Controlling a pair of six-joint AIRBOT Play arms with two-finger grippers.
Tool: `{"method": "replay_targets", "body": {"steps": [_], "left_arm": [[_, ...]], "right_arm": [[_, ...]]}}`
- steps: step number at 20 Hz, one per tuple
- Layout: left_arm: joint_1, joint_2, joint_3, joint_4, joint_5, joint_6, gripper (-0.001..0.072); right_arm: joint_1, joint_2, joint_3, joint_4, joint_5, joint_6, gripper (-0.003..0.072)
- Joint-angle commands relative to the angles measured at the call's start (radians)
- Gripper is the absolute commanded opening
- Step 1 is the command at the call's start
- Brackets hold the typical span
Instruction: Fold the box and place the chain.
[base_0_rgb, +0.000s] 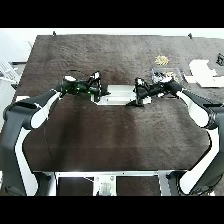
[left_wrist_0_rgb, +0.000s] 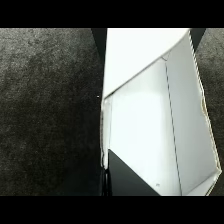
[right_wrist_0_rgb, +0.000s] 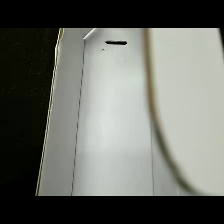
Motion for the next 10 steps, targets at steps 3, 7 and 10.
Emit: {"method": "replay_targets", "body": {"steps": [3,7,10], "left_arm": [[0.000,0.000,0.000,0.000,0.000,0.000,0.0022],[0.000,0.000,0.000,0.000,0.000,0.000,0.0022],[0.000,0.000,0.000,0.000,0.000,0.000,0.0022]], "right_arm": [[0.000,-0.006,0.001,0.001,0.000,-0.001,0.0661],[0.000,-0.006,0.001,0.001,0.000,-0.001,0.0658],[0.000,-0.006,0.001,0.001,0.000,-0.001,0.0583]]}}
